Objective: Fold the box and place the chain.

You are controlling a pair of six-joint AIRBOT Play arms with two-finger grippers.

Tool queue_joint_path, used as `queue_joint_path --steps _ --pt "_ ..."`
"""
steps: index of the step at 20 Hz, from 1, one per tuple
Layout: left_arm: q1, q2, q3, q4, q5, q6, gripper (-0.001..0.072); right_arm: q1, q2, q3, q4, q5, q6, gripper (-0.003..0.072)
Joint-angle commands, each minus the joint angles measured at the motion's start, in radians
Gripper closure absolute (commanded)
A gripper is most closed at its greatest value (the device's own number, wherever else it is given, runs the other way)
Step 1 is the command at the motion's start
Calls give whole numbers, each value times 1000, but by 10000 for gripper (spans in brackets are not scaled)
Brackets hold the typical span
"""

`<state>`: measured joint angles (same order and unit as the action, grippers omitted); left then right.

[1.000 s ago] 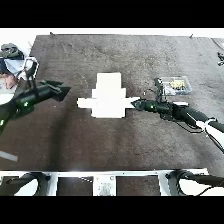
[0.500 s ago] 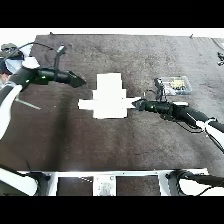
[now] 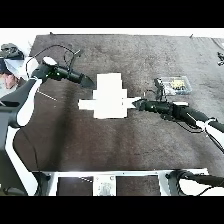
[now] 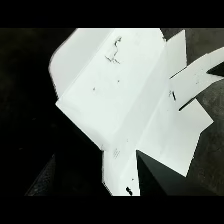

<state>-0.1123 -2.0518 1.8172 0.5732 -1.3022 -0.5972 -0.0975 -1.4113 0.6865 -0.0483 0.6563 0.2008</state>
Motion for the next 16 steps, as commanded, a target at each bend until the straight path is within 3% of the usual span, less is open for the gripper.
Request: queue_joint_path --steps 1,5,10,13,14,16 --pt "-5 -62 47 -53 -49 -22 164 1 0 1 0 1 0 701" --pt "-11 -112 56 -119 -116 -10 165 1 0 1 1 1 0 701" --pt "-44 -132 57 -110 -122 14 168 1 0 1 4 0 0 701" --pt "-47 -140 57 -103 -125 14 186 1 0 1 3 0 -7 701" --pt "-47 -140 57 -103 -135 12 246 1 0 1 3 0 -8 701" --pt "-47 -143 57 -103 -148 12 245 1 0 1 3 -3 -7 701"
